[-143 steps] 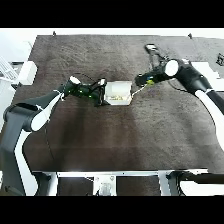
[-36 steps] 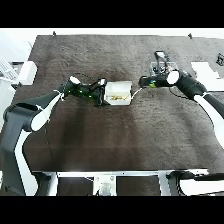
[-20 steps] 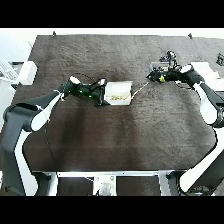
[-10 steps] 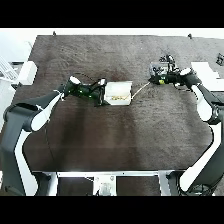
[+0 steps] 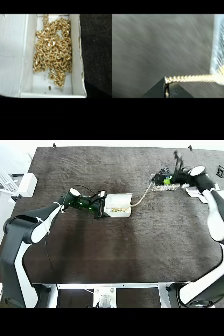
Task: Fold the box and place the chain.
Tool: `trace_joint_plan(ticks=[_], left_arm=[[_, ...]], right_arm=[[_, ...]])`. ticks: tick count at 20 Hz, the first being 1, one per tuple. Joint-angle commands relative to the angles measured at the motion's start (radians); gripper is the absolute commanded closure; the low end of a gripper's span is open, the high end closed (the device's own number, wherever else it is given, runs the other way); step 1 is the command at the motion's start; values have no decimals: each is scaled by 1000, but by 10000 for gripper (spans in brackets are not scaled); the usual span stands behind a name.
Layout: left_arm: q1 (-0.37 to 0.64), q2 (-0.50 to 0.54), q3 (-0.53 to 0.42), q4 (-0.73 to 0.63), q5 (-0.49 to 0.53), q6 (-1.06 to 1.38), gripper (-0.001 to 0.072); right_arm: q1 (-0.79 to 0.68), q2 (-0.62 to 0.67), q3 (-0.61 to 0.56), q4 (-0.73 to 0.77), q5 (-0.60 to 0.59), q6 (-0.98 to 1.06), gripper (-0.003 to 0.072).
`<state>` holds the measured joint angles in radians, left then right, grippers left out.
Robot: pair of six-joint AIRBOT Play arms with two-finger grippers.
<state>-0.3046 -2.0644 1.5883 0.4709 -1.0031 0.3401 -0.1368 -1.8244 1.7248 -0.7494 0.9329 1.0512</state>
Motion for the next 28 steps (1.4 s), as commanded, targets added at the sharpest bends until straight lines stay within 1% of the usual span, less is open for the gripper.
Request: trace_joint_plan(ticks=[1, 4, 6, 8, 12, 15, 20, 25, 28], left_arm=[[0, 0, 0, 0, 0, 0, 352], [0, 0, 0, 0, 0, 0, 353], [0, 0, 0, 0, 0, 0, 353], [0, 0, 0, 0, 0, 0, 353], [0, 0, 0, 0, 0, 0, 352], [0, 0, 0, 0, 0, 0, 353], [0, 0, 0, 0, 0, 0, 352], [0, 0, 0, 0, 0, 0, 353], [0, 0, 0, 0, 0, 0, 353]], right_arm=[[48, 204, 0, -139, 8, 91, 680], [117, 372, 0, -358, 11, 189, 680], [166, 458, 0, -460, 12, 236, 680], [222, 530, 0, -517, 11, 251, 680], [339, 632, 0, -569, 11, 252, 680], [407, 656, 0, -581, 12, 251, 679], [492, 655, -17, -579, 11, 251, 679], [529, 651, -71, -579, 9, 251, 678], [530, 651, -104, -578, -15, 251, 678]])
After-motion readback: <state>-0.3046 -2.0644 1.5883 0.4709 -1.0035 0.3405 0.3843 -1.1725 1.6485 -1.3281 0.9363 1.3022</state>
